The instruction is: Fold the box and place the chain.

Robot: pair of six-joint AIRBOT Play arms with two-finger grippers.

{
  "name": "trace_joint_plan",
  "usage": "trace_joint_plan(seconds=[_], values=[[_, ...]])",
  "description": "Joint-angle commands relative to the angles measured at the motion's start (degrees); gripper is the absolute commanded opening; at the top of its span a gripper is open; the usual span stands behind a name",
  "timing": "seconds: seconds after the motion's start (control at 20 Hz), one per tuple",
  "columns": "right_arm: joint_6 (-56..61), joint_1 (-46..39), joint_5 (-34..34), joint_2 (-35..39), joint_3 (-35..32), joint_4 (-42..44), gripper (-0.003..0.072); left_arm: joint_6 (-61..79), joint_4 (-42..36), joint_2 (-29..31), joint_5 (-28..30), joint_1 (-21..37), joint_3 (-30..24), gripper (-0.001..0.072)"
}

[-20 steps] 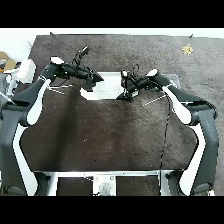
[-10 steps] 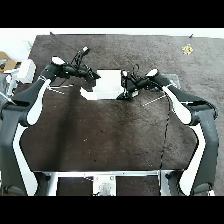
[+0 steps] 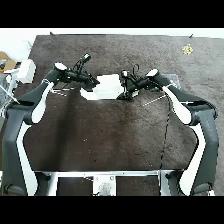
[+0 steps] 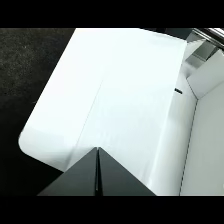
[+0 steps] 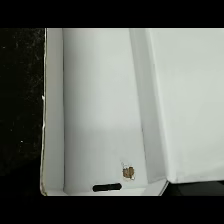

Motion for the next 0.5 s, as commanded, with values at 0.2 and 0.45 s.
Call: trace_joint_plan(seconds=[0.2,0.45], values=[[-0.09,0.04,0.02,-0.04,0.04,-0.02,0.0438,0.35,0.44,0.79,0.24,-0.04,0.04,0.0011],[-0.09,0.04,0.02,-0.04,0.04,-0.02,0.0438,0.76,0.90,8.02,3.15,0.85,0.02,0.0011]])
